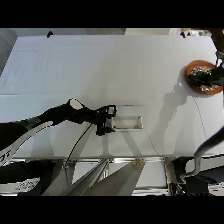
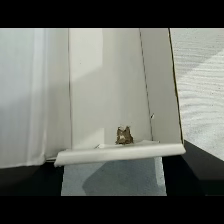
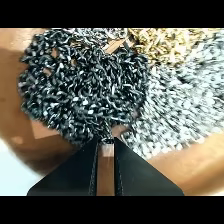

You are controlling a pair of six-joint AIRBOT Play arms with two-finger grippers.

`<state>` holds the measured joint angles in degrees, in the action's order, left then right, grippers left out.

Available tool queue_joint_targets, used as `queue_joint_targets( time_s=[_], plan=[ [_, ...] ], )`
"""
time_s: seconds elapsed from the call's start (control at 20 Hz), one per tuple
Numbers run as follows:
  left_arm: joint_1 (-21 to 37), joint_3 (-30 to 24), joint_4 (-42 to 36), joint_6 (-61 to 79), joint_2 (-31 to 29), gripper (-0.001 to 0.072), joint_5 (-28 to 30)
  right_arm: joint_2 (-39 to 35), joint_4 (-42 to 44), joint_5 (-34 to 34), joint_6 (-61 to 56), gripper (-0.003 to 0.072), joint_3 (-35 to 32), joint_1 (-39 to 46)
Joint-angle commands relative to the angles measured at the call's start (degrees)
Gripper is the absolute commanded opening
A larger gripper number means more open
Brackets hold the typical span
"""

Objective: Fold the box and place the chain.

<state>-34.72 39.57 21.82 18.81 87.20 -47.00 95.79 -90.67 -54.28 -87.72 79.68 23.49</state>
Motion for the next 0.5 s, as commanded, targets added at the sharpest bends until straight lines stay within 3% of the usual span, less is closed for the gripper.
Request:
queue_joint_targets(
  time_s=[0.0,0.25,0.45],
  plan=[
    [0.0,0.0,0.0,0.0,0.0,0.0172,0.0,-6.1,-0.1,-1.0,1.9,0.0016,0.1,0.0],
    [0.0,0.0,0.0,0.0,0.0,0.0172,0.0,-19.1,0.3,-5.5,6.1,0.0016,0.1,0.0],
    [0.0,0.0,0.0,0.0,0.0,0.0172,0.0,-28.9,8.1,-8.6,10.6,0.0016,0.1,0.0]
  ],
)
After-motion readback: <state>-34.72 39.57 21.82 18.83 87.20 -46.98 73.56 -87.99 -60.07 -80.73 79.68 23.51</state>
